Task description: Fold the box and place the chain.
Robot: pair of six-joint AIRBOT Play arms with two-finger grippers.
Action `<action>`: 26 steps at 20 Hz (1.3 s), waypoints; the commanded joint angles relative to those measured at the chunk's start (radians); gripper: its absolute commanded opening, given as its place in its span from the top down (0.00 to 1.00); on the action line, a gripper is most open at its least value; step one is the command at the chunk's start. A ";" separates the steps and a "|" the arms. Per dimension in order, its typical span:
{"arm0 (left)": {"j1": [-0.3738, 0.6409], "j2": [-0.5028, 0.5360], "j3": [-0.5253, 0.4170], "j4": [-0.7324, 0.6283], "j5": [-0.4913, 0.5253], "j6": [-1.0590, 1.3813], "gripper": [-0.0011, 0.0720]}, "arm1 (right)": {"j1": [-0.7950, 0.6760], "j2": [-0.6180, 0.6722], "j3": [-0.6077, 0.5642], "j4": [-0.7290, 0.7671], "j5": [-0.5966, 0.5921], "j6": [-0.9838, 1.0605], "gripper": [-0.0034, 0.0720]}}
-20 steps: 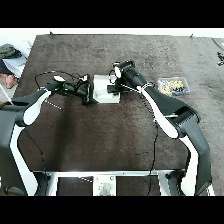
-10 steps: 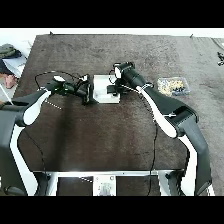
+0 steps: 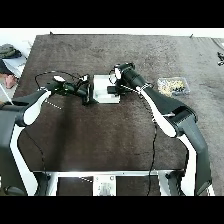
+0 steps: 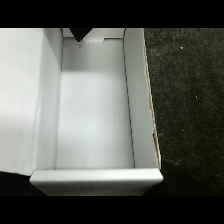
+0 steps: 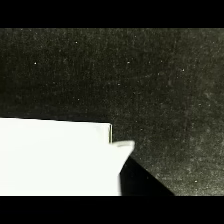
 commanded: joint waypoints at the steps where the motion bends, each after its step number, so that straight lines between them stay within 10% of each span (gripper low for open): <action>1: 0.000 0.000 0.000 0.001 0.000 0.002 0.43 | 0.001 -0.001 0.000 -0.026 0.012 -0.002 0.90; 3: 0.000 0.000 0.000 0.001 0.000 0.002 0.43 | 0.001 0.000 0.000 -0.026 0.011 -0.002 0.77; 5: 0.000 0.001 0.000 0.001 0.000 0.002 0.43 | 0.001 0.011 0.000 -0.026 0.009 -0.007 0.42; 26: 0.000 0.000 0.000 0.001 0.000 0.002 0.43 | -0.164 0.450 -0.096 -0.067 -0.072 -0.364 0.42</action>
